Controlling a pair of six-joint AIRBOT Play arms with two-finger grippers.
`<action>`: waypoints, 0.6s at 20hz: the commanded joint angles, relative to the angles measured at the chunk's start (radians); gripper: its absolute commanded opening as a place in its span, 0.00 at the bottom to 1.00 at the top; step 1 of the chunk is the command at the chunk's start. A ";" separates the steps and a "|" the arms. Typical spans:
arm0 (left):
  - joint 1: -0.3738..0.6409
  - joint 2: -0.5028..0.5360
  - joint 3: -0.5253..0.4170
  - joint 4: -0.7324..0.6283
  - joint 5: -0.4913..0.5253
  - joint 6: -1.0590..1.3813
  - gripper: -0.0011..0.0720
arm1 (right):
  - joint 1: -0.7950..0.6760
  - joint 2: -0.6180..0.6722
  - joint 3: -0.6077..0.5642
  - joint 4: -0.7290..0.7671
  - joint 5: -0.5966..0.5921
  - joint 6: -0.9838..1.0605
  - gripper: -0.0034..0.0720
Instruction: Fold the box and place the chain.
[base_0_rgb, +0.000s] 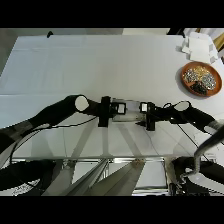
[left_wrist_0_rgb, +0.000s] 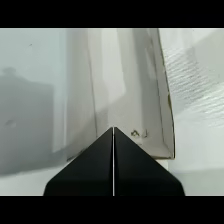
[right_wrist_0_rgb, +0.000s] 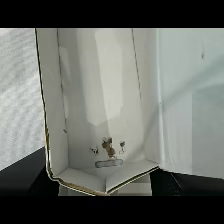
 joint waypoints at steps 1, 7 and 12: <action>0.067 0.092 0.000 0.106 -0.026 -0.375 0.02 | 0.000 0.001 0.001 0.000 0.000 -0.001 0.57; 0.255 0.284 -0.037 0.232 -0.233 -0.914 0.02 | 0.000 0.001 0.001 0.000 0.000 -0.001 0.57; 0.342 0.260 -0.218 0.078 -0.203 -1.082 0.02 | 0.000 0.001 0.001 0.000 0.000 -0.001 0.57</action>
